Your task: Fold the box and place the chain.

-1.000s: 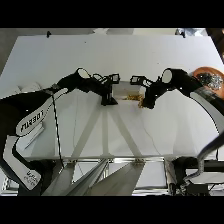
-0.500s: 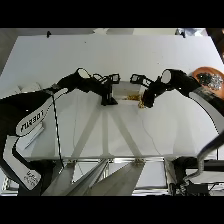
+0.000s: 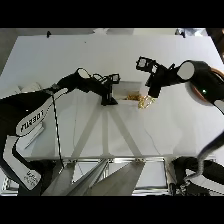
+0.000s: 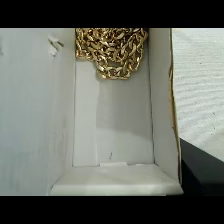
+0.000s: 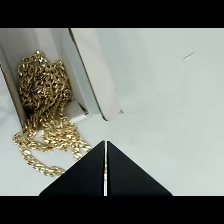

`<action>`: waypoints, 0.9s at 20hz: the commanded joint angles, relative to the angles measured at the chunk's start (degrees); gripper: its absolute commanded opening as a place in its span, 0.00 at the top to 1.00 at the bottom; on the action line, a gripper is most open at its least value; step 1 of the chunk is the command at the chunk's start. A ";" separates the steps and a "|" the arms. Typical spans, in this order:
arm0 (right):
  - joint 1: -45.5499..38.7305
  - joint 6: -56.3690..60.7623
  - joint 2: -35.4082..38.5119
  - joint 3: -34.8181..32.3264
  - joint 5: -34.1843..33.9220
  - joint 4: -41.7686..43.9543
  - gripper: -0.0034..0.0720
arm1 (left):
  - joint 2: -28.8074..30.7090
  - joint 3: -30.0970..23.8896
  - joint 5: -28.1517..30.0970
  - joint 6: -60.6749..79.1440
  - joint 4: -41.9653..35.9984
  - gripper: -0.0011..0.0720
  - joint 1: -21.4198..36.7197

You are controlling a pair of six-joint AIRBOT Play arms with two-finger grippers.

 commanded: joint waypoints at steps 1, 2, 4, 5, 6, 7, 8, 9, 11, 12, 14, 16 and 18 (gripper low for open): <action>0.00 0.00 2.21 0.02 0.57 -1.29 0.94 | -0.02 0.07 0.02 0.02 0.02 0.41 0.02; 0.00 -0.04 2.21 0.02 1.55 -2.12 0.90 | 0.00 0.07 0.02 0.02 0.04 0.41 0.02; 0.00 -1.27 1.88 0.02 3.69 -2.67 0.53 | 0.00 0.07 0.02 0.00 0.02 0.41 0.02; 0.00 -2.38 1.40 0.02 5.62 -2.56 0.53 | 0.00 0.07 0.02 0.02 0.02 0.41 0.02; 0.00 -3.65 0.57 0.02 8.35 -2.49 0.50 | 0.00 0.07 0.02 0.02 0.02 0.41 0.00; 0.00 -4.15 -0.79 0.00 11.15 -2.60 0.42 | -0.02 0.07 0.02 0.02 0.02 0.41 0.02; 0.00 -4.15 -2.54 -0.02 13.07 -2.62 0.40 | 0.00 0.07 0.02 0.02 0.02 0.41 0.02; 0.00 -4.15 -4.26 -0.02 13.62 -2.58 0.40 | -0.02 0.07 0.00 0.02 0.02 0.41 0.00; 0.00 -4.13 -7.98 -0.02 12.15 -2.16 0.33 | 0.00 0.07 0.02 0.00 0.04 0.41 0.02; 0.00 -4.13 -9.55 -0.02 11.02 -1.99 0.33 | 0.00 0.07 0.02 0.02 0.02 0.41 0.02; 0.00 -4.15 -12.11 -0.02 9.18 -1.95 0.32 | 0.00 0.07 0.02 0.02 0.02 0.41 0.02; 0.00 -5.29 -14.29 -0.02 8.52 -1.95 0.32 | 0.00 0.07 0.02 0.00 0.04 0.41 0.02; 0.00 -5.20 -15.80 -0.02 5.77 -1.88 0.32 | -0.02 0.07 0.02 0.02 0.02 0.41 0.02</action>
